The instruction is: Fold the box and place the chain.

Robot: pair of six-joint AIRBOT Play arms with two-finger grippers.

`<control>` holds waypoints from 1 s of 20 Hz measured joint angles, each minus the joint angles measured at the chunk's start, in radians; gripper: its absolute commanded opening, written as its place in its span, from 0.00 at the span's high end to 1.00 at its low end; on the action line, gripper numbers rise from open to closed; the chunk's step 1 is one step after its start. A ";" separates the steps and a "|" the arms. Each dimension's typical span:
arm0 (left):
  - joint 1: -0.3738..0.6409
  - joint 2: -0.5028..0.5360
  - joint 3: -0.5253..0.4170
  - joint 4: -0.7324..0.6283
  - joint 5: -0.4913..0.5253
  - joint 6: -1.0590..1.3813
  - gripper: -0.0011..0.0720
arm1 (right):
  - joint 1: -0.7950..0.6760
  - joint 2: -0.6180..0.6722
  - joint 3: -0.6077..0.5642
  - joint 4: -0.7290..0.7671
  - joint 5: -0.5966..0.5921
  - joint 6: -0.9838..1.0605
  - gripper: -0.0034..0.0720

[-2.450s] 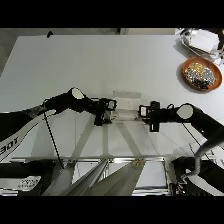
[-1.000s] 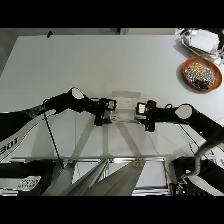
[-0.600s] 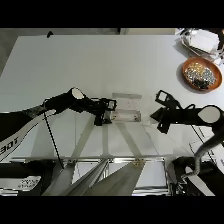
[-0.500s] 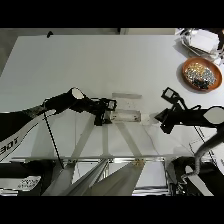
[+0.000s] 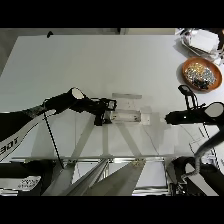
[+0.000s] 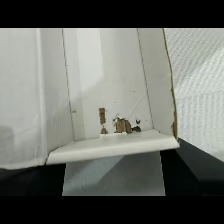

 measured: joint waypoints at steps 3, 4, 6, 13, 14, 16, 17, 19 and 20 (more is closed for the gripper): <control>0.000 0.000 0.000 0.000 0.000 0.000 0.61 | 0.043 -0.101 0.000 0.064 -0.036 0.000 0.94; 0.000 0.000 0.000 0.000 0.000 0.000 0.61 | 0.064 -0.131 0.000 0.093 -0.050 -0.007 0.94; 0.000 0.000 0.000 0.000 0.000 0.000 0.61 | 0.105 -0.169 0.000 0.154 -0.079 -0.034 0.94; 0.000 0.000 0.000 0.000 0.000 0.000 0.61 | 0.198 -0.206 0.000 0.304 -0.146 -0.103 0.79; 0.000 0.000 0.000 0.000 0.000 0.000 0.61 | 0.206 -0.207 0.003 0.315 -0.150 -0.106 0.65; 0.000 0.000 0.000 0.000 0.000 0.000 0.61 | 0.222 -0.203 0.010 0.330 -0.158 -0.109 0.64; 0.000 0.000 0.000 0.000 0.000 0.000 0.61 | 0.230 -0.196 0.016 0.335 -0.161 -0.110 0.64; 0.000 0.000 0.000 0.000 0.000 0.000 0.61 | 0.245 -0.177 0.027 0.342 -0.161 -0.109 0.64; 0.000 0.000 0.000 0.000 0.000 0.000 0.61 | 0.250 -0.166 0.032 0.344 -0.162 -0.105 0.64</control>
